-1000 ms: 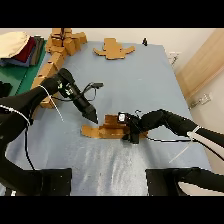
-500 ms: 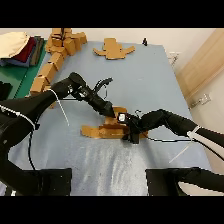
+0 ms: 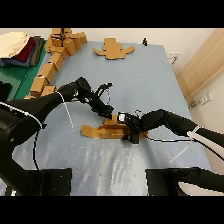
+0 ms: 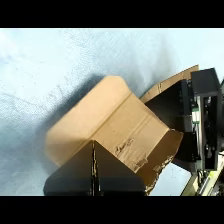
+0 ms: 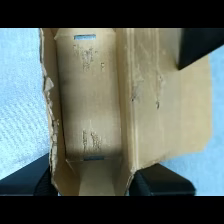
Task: Fold the box.
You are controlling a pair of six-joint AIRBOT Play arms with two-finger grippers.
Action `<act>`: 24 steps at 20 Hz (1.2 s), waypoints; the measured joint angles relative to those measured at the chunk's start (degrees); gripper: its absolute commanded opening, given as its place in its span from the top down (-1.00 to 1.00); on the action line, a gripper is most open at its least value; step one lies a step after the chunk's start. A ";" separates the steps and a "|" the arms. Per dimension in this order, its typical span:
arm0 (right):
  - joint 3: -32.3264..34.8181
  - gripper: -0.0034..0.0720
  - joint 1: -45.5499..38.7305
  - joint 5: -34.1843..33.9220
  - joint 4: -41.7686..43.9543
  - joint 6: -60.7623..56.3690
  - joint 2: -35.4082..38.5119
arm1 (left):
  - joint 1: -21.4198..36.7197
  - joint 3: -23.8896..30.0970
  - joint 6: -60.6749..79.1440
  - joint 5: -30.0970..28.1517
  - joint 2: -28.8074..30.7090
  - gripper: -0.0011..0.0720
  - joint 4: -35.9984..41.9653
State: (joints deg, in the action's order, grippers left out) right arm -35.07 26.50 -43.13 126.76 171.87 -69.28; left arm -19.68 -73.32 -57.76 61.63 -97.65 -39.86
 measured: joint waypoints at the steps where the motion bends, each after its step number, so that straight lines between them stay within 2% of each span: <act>1: 0.00 -0.46 0.00 0.00 0.00 0.00 0.00 | 0.04 -0.04 -0.13 0.20 0.13 0.95 -0.35; 8: 0.00 -0.46 0.00 0.00 -0.04 0.00 0.00 | 2.38 -0.04 2.01 3.30 2.40 0.95 -2.10; 13: 0.00 -0.46 0.00 0.00 -0.09 0.02 0.00 | 3.15 2.80 5.66 7.04 4.70 0.95 -4.20; 16: 0.00 -0.46 0.00 -0.11 -0.55 0.02 0.00 | 3.13 6.40 7.37 6.45 8.37 0.95 -6.27; 24: -0.04 -0.46 0.04 -0.22 -3.15 -0.02 0.00 | 4.17 20.94 10.19 -0.37 22.16 0.95 -10.49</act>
State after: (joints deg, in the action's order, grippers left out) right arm -35.11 26.55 -43.35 123.61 171.85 -69.28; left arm -15.51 -52.38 -47.57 61.25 -75.48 -50.35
